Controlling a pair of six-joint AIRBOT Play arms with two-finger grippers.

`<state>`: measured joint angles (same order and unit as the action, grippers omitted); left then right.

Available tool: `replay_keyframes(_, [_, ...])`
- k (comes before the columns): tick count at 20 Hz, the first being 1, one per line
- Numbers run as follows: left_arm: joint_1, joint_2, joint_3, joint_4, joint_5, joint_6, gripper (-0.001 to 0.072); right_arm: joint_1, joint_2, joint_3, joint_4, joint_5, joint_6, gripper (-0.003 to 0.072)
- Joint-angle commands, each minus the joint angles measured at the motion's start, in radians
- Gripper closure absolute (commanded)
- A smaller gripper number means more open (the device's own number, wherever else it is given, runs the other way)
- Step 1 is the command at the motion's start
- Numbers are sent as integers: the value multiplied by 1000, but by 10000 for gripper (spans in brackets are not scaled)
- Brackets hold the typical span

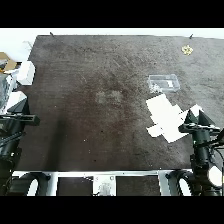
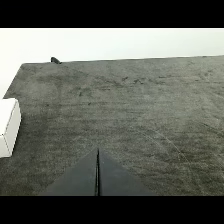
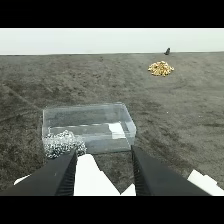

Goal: Fold the box and place the chain.

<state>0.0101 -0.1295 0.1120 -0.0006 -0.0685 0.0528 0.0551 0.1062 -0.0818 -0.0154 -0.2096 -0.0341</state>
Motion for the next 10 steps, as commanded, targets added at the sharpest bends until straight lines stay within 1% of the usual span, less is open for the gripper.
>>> replay_keyframes(1, [0, -1, -2, 0, 0, 0, 697, 0, 0, -1, 0, 0, 0, 283])
replay_keyframes(3, [0, -1, -1, 0, 0, 0, 697, 0, 0, 1, -2, 30, 3, 283])
replay_keyframes(5, [0, -1, -1, 0, 0, 0, 697, 0, 0, 18, -52, 63, 3, 281])
replay_keyframes(8, [0, -1, -1, 0, 0, 0, 696, 0, -3, 89, -52, 54, 3, 280])
replay_keyframes(10, [0, -1, -1, 0, 0, 0, 697, 0, -60, 157, -52, 28, 3, 280])
